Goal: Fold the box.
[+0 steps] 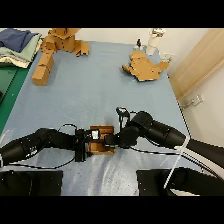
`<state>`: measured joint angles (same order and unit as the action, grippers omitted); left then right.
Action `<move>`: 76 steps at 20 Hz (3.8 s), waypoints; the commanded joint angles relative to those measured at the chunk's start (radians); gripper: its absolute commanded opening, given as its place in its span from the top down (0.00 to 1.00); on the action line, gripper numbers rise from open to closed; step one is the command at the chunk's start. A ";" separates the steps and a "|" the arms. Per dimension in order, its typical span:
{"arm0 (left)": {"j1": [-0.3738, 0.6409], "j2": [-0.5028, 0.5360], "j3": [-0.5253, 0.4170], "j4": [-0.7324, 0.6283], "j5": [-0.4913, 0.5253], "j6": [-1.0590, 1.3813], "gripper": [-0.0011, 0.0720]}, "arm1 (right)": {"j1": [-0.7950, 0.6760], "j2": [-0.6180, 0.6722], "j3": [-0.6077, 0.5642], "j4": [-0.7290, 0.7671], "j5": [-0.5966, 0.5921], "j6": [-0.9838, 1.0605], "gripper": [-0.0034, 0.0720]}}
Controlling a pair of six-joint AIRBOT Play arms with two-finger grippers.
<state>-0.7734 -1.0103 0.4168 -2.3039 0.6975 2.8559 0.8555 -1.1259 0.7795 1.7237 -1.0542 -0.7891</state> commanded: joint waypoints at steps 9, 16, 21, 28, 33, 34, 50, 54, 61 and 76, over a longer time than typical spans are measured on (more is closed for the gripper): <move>0.000 0.001 0.001 0.000 0.001 0.000 0.34 | 0.095 -0.171 0.117 -0.105 -0.075 0.266 0.42; 0.000 0.001 0.001 0.000 0.001 0.000 0.34 | 0.101 -0.190 0.118 -0.134 -0.053 0.248 0.95; 0.000 0.001 0.001 0.000 0.001 0.000 0.34 | 0.111 -0.189 0.119 -0.137 -0.045 0.209 0.87; 0.000 0.001 0.001 0.000 0.001 0.000 0.34 | 0.110 -0.109 0.140 -0.166 -0.081 0.210 0.42; 0.000 0.001 0.001 0.000 0.001 0.000 0.34 | 0.098 0.006 0.139 -0.209 -0.180 0.212 0.26; 0.000 0.001 0.001 0.000 0.001 0.000 0.34 | 0.098 0.039 0.139 -0.215 -0.170 0.212 0.26; 0.000 0.001 0.001 0.000 0.001 0.000 0.34 | -0.709 -0.314 0.142 1.011 -0.267 -1.475 0.96; 0.000 0.000 0.001 0.000 0.001 0.000 0.34 | -0.599 -0.312 0.110 1.032 -0.285 -1.623 0.96; 0.000 0.001 0.001 0.000 0.001 0.000 0.34 | -0.431 -0.080 -0.119 0.955 -0.053 -1.699 0.96; 0.000 0.001 0.001 0.000 0.001 0.000 0.34 | -0.095 0.290 -0.218 0.502 0.293 -1.535 0.71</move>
<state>-0.7734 -1.0107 0.4168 -2.3043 0.6983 2.8544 0.7254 -0.8860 0.5632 2.2990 -0.7807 -2.3379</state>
